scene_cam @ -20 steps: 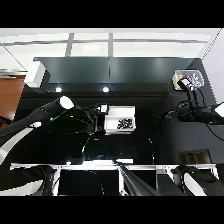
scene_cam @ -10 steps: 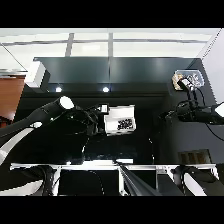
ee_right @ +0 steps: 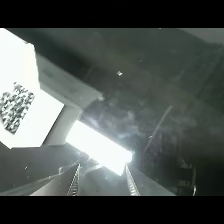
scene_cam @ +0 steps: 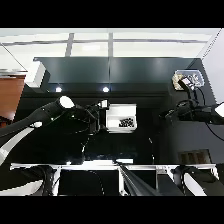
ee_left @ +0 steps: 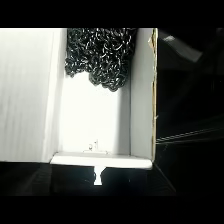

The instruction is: Fold the box and place the chain.

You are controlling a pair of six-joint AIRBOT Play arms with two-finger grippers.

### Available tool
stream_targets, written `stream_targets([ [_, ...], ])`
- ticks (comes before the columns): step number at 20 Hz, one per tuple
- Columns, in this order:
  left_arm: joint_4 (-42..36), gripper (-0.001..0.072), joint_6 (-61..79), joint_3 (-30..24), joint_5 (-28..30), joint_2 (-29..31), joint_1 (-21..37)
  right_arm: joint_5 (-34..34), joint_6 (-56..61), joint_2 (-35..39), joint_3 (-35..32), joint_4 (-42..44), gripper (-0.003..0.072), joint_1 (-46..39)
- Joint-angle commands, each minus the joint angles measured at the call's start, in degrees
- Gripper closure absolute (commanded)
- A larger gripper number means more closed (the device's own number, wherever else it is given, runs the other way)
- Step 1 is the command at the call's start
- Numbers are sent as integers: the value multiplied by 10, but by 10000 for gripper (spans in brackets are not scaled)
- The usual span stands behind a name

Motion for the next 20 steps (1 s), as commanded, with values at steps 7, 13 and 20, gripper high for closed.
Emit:
stream_targets([
  [7, 0, 233, 7, 0, 10, -3, 0, -198, 85, -92, 55, 148, -26, 70],
  [13, 0, 234, 7, 0, 11, -3, 0, -103, -7, -278, 178, 118, -24, 151],
  [20, 0, 234, 7, 0, 12, -3, 0, 56, -268, -243, 183, 63, -24, 173],
])
